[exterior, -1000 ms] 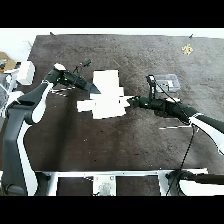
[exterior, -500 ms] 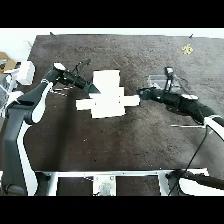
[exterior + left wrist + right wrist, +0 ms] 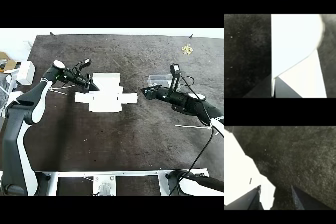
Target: Fold the box and place the chain.
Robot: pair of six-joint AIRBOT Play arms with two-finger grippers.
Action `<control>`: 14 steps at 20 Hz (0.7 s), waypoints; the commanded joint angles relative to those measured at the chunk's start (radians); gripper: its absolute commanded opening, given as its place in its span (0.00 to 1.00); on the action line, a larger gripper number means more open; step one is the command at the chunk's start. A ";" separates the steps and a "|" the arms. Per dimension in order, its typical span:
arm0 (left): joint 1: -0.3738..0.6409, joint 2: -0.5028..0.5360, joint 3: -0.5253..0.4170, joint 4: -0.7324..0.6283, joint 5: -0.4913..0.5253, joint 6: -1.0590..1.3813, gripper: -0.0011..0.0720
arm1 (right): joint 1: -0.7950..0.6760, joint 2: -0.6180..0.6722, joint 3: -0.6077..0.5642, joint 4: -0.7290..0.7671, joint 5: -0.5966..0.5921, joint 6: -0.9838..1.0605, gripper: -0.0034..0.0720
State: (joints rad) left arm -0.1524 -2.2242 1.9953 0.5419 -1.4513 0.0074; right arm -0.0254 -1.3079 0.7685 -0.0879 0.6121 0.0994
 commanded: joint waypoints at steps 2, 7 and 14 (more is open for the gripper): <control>-0.001 -0.001 -0.004 0.026 0.031 0.136 0.03 | 0.031 -0.020 0.000 -0.024 -0.040 0.000 0.62; -0.001 -0.001 -0.060 -0.021 0.088 0.237 0.03 | 0.031 -0.053 0.000 -0.022 -0.009 -0.048 0.62; -0.001 -0.003 -0.079 -0.017 0.118 0.255 0.03 | 0.031 -0.053 0.000 0.099 0.091 -0.365 0.62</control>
